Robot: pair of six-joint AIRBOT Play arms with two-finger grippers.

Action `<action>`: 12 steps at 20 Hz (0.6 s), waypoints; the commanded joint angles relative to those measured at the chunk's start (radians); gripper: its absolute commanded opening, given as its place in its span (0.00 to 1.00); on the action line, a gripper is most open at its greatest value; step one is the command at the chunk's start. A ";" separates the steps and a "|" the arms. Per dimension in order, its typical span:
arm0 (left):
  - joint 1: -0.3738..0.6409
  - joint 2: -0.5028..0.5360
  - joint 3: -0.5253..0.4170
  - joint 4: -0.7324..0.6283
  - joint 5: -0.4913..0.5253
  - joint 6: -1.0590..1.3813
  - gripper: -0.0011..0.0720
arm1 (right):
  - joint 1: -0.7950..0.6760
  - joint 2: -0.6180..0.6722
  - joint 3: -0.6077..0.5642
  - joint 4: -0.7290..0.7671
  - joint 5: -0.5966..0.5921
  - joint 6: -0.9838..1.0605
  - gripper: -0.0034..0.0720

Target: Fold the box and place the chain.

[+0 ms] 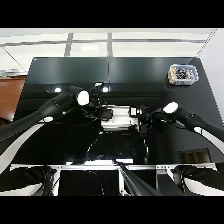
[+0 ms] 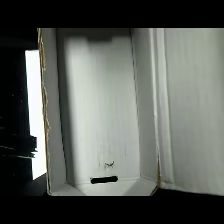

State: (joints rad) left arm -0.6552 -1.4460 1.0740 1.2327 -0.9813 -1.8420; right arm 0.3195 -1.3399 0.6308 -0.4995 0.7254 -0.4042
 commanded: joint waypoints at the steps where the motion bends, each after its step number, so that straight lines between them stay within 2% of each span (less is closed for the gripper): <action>1: -0.029 0.000 0.012 0.031 0.010 -0.029 0.49 | 0.000 0.000 0.000 0.002 0.000 0.001 0.13; 12: -0.037 -0.032 0.015 0.098 -0.021 -0.149 0.49 | 0.000 -0.001 0.000 0.002 -0.001 0.001 0.13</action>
